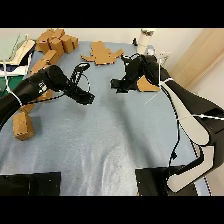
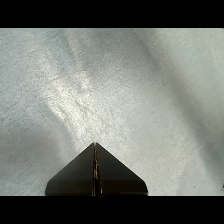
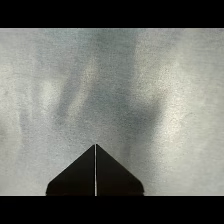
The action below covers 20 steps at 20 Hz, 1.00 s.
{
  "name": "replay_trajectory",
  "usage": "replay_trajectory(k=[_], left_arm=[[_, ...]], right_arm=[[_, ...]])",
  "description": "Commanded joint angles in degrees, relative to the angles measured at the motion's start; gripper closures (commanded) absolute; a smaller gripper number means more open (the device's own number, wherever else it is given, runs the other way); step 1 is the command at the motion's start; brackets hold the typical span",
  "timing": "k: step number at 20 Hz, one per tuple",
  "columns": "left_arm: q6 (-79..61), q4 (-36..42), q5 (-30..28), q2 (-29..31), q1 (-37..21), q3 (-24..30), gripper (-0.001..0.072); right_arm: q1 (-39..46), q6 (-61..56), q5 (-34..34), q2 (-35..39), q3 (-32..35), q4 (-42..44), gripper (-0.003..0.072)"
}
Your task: Fold the box.
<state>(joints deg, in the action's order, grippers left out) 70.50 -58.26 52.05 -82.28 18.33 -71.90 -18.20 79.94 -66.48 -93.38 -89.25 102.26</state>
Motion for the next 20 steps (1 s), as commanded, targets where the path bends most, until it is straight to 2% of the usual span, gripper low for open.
replay_trajectory(k=[1, 12, 19, 20], left_arm=[[-0.02, 0.00, 0.00, -0.04, 0.04, -0.04, 0.0699], [-0.02, 0.00, -0.02, -0.04, 0.04, -0.04, 0.0699], [-0.02, 0.00, -0.02, -0.04, 0.26, -0.04, 0.0699], [-0.02, 0.00, -0.02, -0.04, 0.26, -0.04, 0.0699]], right_arm=[[0.02, 0.00, 0.00, -0.04, -0.07, 0.00, 0.0683], [0.02, 0.00, 0.04, -0.04, -0.07, 0.00, 0.0683], [0.02, 0.04, 4.63, -0.07, -0.07, -1.42, 0.0682], [0.26, 0.04, 6.12, -0.04, -0.20, -3.65, 0.0682]])
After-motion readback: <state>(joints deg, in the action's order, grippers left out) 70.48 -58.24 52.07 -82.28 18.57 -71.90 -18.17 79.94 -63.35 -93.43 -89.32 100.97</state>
